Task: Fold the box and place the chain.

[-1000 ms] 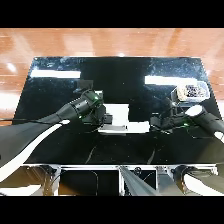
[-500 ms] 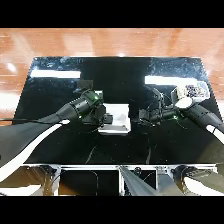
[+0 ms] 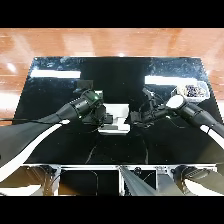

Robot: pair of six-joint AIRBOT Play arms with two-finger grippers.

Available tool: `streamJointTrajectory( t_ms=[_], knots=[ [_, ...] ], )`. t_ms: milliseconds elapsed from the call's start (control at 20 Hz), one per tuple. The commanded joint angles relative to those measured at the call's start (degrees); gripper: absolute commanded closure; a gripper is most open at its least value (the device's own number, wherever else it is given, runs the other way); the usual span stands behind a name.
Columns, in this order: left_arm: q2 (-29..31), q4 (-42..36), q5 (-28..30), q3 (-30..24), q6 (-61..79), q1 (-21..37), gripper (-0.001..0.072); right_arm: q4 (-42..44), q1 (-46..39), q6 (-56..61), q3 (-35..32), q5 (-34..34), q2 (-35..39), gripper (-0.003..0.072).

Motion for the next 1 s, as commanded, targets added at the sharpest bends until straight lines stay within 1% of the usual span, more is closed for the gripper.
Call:
streamJointTrajectory(
  t_ms=[0, 200, 300, 450, 600, 700, 850, 950],
  knots=[
    [-0.04, 0.02, 0.00, 0.00, 0.02, -0.04, 0.0687, -9.44, 6.54, 10.47, 2.14, -5.38, -0.04, 0.0077],
    [-0.04, 0.02, -0.13, 0.00, 0.02, -0.04, 0.0687, -25.55, 13.88, 26.12, 7.06, -6.64, -0.11, 0.0078],
    [-0.04, 0.04, -0.22, 0.00, 0.02, -0.04, 0.0687, -29.97, 16.39, 31.19, 8.55, -6.54, -0.39, 0.0078],
    [-0.07, 0.04, -0.63, 0.00, -0.02, -0.04, 0.0689, -32.83, 18.32, 34.99, 9.70, -5.77, -0.42, 0.0078],
    [-0.07, 0.00, -1.03, 0.00, 0.00, -0.04, 0.0689, -33.03, 18.40, 36.63, 9.77, -5.38, -0.42, 0.0079],
    [-0.07, 0.00, -1.31, 0.00, -0.02, -0.04, 0.0689, -34.27, 18.40, 38.01, 9.77, -5.33, -0.42, 0.0144],
    [-0.07, 0.02, -1.44, 0.00, -0.02, -0.04, 0.0689, -34.77, 18.56, 39.47, 9.79, -4.28, -1.31, 0.0144],
    [-0.07, 0.02, -1.51, 0.00, -0.02, -0.04, 0.0689, -37.24, 19.43, 41.13, 9.97, -2.82, -2.64, 0.0144]
  ],
)
